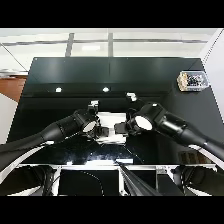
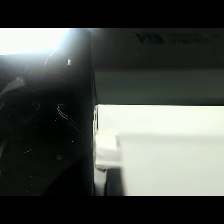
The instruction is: Fold the box and place the chain.
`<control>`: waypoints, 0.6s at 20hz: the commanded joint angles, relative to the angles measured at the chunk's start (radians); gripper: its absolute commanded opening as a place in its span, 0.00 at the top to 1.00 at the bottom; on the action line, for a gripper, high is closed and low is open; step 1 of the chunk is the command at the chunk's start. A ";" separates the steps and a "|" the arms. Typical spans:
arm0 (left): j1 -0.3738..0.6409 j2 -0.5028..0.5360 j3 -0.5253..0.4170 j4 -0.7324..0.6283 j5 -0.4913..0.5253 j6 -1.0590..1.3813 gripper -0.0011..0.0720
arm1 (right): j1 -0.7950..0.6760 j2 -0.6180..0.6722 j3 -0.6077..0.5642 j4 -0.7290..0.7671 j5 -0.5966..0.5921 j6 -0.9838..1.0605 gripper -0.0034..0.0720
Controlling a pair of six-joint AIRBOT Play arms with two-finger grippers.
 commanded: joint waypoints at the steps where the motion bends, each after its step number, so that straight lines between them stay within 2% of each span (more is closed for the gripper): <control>1: 0.000 0.000 0.001 0.001 0.004 0.000 0.95 | -0.034 0.083 0.001 -0.008 0.019 -0.049 0.60; 7: 0.000 0.000 0.001 0.001 0.001 0.000 0.95 | -0.213 0.178 0.001 -0.087 0.065 -0.159 0.60; 12: 0.000 0.000 0.001 0.001 0.001 0.000 0.95 | -0.372 0.177 0.001 -0.332 0.047 -0.196 0.60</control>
